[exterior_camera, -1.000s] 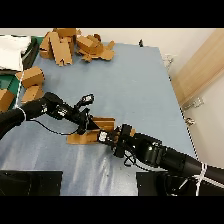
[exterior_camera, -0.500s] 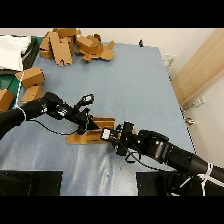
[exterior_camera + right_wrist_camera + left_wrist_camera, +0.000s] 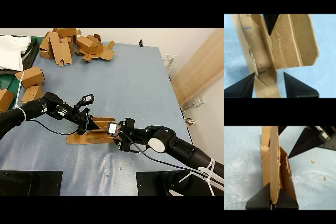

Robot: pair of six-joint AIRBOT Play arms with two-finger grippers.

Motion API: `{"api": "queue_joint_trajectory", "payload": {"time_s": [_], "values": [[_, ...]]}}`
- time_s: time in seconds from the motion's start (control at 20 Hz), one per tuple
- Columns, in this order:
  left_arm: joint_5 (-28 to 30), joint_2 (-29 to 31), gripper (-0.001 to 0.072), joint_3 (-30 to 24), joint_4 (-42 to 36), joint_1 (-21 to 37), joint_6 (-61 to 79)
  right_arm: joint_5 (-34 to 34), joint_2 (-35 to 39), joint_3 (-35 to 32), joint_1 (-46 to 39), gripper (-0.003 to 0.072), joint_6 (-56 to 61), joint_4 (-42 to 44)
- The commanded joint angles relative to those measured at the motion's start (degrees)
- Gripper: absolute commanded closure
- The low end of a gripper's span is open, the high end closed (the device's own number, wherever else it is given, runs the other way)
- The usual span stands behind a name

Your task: Fold the box.

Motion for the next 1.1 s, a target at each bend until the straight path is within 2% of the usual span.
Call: {"api": "queue_joint_trajectory", "payload": {"time_s": [0.0,0.25,0.45,0.75,1.05], "values": [[0.0,0.0,0.0694,0.0,0.0,0.0,0.0,0.9,0.0,0.0,-5.3,0.0125,-17.6,15.1],[0.0,0.0,0.0694,0.0,0.0,0.0,0.0,6.6,-2.1,0.0,-11.2,0.0125,-25.6,20.8],[0.0,0.0,0.0694,0.0,0.0,0.0,0.0,6.8,-4.3,0.0,-11.5,0.0125,-31.1,26.3],[0.0,0.0,0.0694,0.0,0.0,0.0,0.0,6.2,-5.1,0.0,-11.5,0.0125,-35.9,26.9],[0.0,0.0,0.0693,0.0,0.0,0.0,0.0,7.0,-12.5,3.7,-11.6,0.0125,-39.5,27.1]]}}
